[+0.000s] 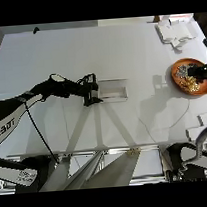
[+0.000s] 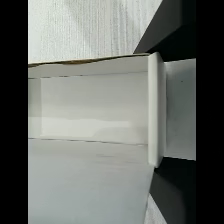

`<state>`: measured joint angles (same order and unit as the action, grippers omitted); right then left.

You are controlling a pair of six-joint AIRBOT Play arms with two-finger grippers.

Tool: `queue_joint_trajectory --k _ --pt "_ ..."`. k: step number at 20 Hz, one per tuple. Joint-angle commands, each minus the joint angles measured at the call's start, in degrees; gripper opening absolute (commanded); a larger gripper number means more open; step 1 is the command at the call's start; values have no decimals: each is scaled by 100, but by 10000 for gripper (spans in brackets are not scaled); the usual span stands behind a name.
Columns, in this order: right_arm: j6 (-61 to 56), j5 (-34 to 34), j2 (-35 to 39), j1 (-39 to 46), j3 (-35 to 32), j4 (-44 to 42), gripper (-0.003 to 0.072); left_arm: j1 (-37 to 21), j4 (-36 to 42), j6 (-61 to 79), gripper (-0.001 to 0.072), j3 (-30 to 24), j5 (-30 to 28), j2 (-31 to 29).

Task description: Fold the box and place the chain.

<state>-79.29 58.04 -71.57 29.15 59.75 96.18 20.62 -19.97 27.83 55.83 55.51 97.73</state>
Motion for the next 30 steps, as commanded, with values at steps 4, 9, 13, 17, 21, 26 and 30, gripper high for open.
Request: queue_joint_trajectory --k 4,9,13,17,21,26,30 --pt "291 870 647 -990 0 -267 8 -4 0 0 355 0 -2 -2" --pt "258 1010 656 -2518 0 -734 8 -4 0 0 355 0 -2 -2" --pt "-26 824 656 -3687 0 -820 8 -4 0 0 355 0 -2 -2" --pt "-192 461 645 -4592 0 -824 8 -4 0 0 355 0 -2 0" --pt "-365 63 422 -5191 2 -837 8 -4 0 0 355 0 -2 0" --pt "-487 -378 -120 -5600 7 -968 9 -4 0 0 355 0 -2 -2" --pt "-621 -1207 -332 -5777 7 -1080 9 -4 -2 0 355 0 -2 0"
